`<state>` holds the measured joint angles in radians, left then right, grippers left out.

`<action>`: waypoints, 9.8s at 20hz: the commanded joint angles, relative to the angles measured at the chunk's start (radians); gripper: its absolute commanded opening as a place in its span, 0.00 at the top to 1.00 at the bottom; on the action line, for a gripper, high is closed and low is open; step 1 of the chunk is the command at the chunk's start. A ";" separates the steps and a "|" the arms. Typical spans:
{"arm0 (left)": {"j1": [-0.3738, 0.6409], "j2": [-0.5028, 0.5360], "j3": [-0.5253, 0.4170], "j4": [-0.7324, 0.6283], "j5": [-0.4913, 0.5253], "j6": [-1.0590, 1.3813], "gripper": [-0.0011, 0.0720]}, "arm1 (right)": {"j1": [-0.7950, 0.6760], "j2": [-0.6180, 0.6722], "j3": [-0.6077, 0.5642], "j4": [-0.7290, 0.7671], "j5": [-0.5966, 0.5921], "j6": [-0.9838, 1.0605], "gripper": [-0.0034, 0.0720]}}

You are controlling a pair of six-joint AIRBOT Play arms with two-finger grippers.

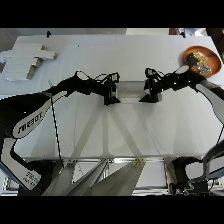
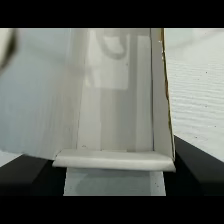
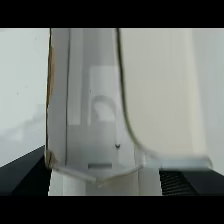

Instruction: Fold the box and place the chain.

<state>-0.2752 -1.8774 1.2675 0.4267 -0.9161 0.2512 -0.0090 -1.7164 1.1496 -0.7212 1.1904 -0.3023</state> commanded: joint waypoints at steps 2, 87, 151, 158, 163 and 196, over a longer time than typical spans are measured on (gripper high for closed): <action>-0.001 0.000 0.000 0.000 0.000 0.001 0.60 | -0.068 0.069 0.001 -0.100 0.002 0.079 0.00; -0.001 0.000 0.000 0.000 0.000 0.001 0.60 | 0.174 0.107 0.005 -0.225 -0.132 0.274 0.40; -0.001 0.000 0.000 0.000 0.000 0.001 0.60 | -0.161 0.052 -0.072 0.027 0.130 1.052 0.94; -0.001 0.000 0.000 0.000 0.000 0.001 0.60 | -0.157 0.052 -0.071 0.149 0.150 1.027 0.47; -0.001 0.000 0.000 0.000 0.000 0.001 0.60 | -0.078 0.052 -0.071 0.134 0.038 1.028 0.34; -0.001 0.000 0.000 0.000 0.000 0.001 0.60 | 0.425 0.166 0.006 -0.872 -0.238 2.134 0.43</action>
<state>-0.2764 -1.8771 1.2675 0.4267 -0.9173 0.2516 0.3927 -1.5459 1.1542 -1.5536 0.9688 1.6978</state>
